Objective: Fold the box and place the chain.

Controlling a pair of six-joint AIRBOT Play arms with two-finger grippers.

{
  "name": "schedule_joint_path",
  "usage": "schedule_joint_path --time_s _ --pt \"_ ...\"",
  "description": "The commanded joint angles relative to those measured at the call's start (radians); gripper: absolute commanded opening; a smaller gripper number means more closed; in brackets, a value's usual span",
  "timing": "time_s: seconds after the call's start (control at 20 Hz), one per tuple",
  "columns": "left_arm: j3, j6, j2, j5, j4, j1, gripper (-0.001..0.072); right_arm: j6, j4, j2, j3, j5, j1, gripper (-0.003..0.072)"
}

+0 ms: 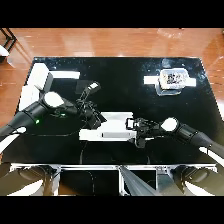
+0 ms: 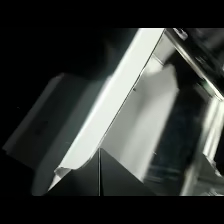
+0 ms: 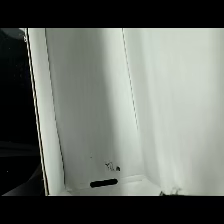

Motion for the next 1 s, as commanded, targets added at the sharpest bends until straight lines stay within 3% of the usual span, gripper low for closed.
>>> schedule_joint_path --time_s 0.0,0.4,0.7,0.95 --pt "-0.024 0.010 -0.020 0.093 -0.008 -0.017 0.0021 0.000 0.000 0.000 0.000 0.000 0.001 0.0237" --pt "-0.034 0.010 -0.089 0.105 0.018 -0.079 0.0021 0.000 0.000 0.000 0.000 -0.011 0.001 0.0237" --pt "-0.034 -0.064 0.060 0.098 0.163 -0.013 0.0021 0.000 0.000 0.000 0.000 -0.012 0.001 0.0238" --pt "-0.065 -0.079 0.199 -0.025 0.165 0.055 0.0022 0.000 0.000 0.000 0.000 -0.012 0.001 0.0237"
